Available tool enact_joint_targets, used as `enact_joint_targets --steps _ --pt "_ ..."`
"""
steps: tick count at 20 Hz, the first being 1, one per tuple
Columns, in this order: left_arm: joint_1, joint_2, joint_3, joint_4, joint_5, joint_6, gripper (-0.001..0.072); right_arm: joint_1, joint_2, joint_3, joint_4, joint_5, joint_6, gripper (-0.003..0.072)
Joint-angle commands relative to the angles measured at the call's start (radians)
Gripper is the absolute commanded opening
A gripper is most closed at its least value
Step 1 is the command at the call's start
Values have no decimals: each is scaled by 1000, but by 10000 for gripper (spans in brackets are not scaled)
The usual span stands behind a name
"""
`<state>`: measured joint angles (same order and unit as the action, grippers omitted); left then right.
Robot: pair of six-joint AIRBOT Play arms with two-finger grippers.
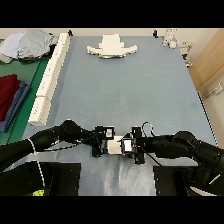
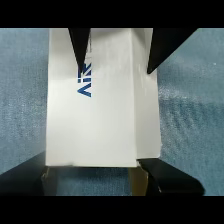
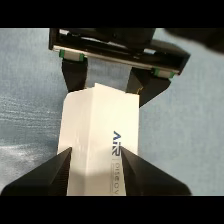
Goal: Fold the box.
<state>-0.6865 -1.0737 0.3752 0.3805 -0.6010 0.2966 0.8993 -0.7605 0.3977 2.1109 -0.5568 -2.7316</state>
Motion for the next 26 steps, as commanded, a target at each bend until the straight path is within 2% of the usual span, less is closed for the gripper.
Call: enact_joint_targets --steps 1,8,13,26 --pt "0 0 1 0 -2 2 407 0 17 24 -48 4 -11 470" --pt "0 0 1 0 -2 2 407 0 53 29 -106 13 -11 467" --pt "0 0 1 0 -2 2 407 0 53 29 -171 67 -7 466" --pt "0 0 1 0 -2 2 407 0 -5 29 -112 45 -7 466"
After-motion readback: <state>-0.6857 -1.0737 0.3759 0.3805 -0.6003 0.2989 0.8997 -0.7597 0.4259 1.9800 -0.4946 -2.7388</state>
